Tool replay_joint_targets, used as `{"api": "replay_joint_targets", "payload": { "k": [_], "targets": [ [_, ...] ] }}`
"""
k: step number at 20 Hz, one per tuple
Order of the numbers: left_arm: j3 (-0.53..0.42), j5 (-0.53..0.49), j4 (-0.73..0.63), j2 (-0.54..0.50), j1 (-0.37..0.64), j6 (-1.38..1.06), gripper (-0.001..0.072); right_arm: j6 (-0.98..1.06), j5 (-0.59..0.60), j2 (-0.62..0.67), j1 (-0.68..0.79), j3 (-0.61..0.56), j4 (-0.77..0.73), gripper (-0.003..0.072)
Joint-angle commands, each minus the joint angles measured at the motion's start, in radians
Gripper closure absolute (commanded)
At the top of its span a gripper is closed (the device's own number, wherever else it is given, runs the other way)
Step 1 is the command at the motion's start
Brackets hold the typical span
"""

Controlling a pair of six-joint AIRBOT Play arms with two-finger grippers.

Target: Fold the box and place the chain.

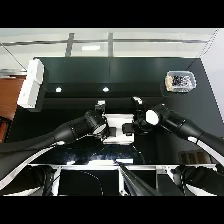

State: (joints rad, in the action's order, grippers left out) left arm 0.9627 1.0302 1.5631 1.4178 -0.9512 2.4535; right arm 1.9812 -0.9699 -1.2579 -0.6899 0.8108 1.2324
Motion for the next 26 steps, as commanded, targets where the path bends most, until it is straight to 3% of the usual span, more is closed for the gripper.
{"api": "replay_joint_targets", "payload": {
  "k": [1, 3, 4, 6, 10, 12, 19, 20, 24, 26],
  "targets": [
    [0.000, 0.000, 0.000, 0.000, 0.000, -0.001, 0.0680, 0.131, -0.014, -0.001, -0.060, 0.010, 0.090, 0.0197],
    [0.000, 0.000, 0.000, 0.000, 0.000, 0.000, 0.0680, 0.210, -0.013, -0.001, -0.096, 0.010, 0.151, 0.0205],
    [0.000, -0.001, 0.000, 0.000, 0.000, 0.000, 0.0680, 0.244, -0.013, -0.001, -0.113, 0.010, 0.185, 0.0258],
    [0.000, -0.001, 0.000, 0.000, 0.000, -0.001, 0.0680, 0.275, -0.014, -0.001, -0.130, 0.010, 0.209, 0.0258],
    [0.000, -0.001, 0.000, 0.000, 0.000, 0.000, 0.0680, 0.297, -0.046, -0.006, -0.139, 0.010, 0.209, 0.0267],
    [0.000, -0.001, 0.000, 0.000, 0.000, -0.001, 0.0680, 0.301, -0.051, -0.010, -0.139, 0.010, 0.209, 0.0351],
    [0.000, -0.001, 0.000, 0.000, 0.000, 0.000, 0.0680, 0.305, -0.043, -0.031, -0.139, 0.010, 0.176, 0.0394],
    [0.000, -0.001, 0.000, 0.000, 0.000, 0.000, 0.0680, 0.305, -0.040, -0.031, -0.139, 0.010, 0.176, 0.0492],
    [0.000, -0.001, 0.000, 0.000, 0.000, 0.000, 0.0680, 0.328, -0.038, -0.033, -0.139, 0.010, 0.175, 0.0567],
    [0.000, -0.001, 0.000, 0.000, 0.000, 0.000, 0.0680, 0.341, -0.038, -0.043, -0.142, 0.010, 0.167, 0.0673]
  ]
}}
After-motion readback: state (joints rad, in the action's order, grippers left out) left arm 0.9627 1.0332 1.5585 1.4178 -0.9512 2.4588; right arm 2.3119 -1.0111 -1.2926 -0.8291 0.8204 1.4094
